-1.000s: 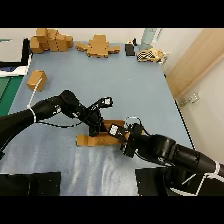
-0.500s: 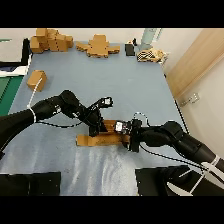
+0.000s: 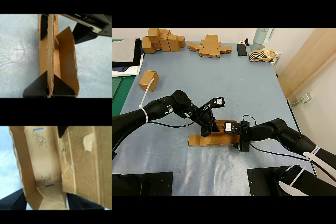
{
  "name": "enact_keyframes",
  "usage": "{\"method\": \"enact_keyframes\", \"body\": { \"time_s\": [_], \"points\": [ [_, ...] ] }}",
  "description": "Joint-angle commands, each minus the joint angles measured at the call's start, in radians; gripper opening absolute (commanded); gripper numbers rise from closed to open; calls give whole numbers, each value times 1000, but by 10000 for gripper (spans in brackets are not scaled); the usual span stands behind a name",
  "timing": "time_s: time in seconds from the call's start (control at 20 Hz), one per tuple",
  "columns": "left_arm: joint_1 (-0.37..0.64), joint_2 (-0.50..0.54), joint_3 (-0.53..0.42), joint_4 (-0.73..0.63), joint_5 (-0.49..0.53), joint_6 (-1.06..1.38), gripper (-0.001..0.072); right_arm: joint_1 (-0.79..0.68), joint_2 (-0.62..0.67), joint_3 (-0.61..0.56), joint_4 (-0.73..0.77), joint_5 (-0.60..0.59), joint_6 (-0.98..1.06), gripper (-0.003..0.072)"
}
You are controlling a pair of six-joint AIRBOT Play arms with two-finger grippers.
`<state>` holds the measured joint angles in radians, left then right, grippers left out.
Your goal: Fold the box.
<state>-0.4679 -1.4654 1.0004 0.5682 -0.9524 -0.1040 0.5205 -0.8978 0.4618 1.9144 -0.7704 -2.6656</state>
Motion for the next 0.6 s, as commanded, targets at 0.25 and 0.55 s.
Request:
{"method": "enact_keyframes", "body": {
  "time_s": [0.25,0.55],
  "points": [
    [0,0,0,0,0,0,13,-4,-26,2,11,18,-67,715],
    [0,0,0,0,0,0,13,-4,-43,-1,57,15,-112,715]
  ]
}}
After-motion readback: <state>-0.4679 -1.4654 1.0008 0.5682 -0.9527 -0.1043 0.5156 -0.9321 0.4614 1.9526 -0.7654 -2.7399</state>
